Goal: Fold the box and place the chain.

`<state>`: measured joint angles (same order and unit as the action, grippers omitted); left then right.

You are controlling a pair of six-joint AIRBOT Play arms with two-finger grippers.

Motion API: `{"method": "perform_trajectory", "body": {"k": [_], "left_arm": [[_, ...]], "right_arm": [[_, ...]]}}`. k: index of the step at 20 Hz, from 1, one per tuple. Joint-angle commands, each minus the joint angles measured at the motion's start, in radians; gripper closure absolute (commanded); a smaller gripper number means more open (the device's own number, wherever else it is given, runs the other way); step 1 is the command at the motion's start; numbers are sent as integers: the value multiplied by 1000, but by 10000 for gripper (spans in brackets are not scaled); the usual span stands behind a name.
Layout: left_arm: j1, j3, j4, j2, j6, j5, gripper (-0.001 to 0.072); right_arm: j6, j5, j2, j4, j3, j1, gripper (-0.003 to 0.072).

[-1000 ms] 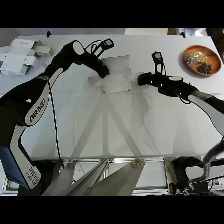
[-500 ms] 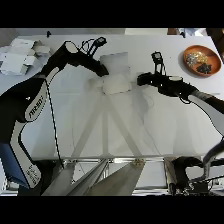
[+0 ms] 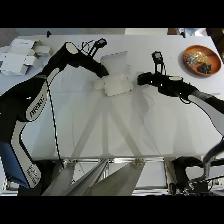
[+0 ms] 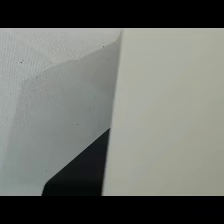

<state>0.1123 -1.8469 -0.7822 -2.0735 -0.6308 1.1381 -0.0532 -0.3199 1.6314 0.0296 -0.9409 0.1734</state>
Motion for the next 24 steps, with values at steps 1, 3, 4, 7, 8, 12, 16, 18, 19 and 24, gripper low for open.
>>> {"method": "perform_trajectory", "body": {"k": [1,3,4,7,8,12,16,18,19,24], "left_arm": [[2,0,1,6,3,4,701],[2,0,0,12,3,6,702],[2,0,0,15,3,6,702],[2,0,0,21,5,3,702],[2,0,0,22,5,3,702],[2,0,1,22,29,3,702],[8,0,1,22,29,3,702],[14,0,1,22,29,3,701],[17,0,5,22,29,4,701],[19,0,10,46,105,73,707]], "right_arm": [[-2,-1,1,0,0,1,668],[-1,-1,1,0,0,1,668],[-2,-1,1,0,0,1,668],[-1,-1,1,0,0,1,668],[-2,-1,1,0,0,1,668],[-1,-1,1,0,0,1,668],[-2,-3,1,0,0,1,668],[-2,-9,0,-1,0,1,606],[-2,-8,0,-1,-1,1,464],[-2,-3,-80,15,-1,-11,218]]}}
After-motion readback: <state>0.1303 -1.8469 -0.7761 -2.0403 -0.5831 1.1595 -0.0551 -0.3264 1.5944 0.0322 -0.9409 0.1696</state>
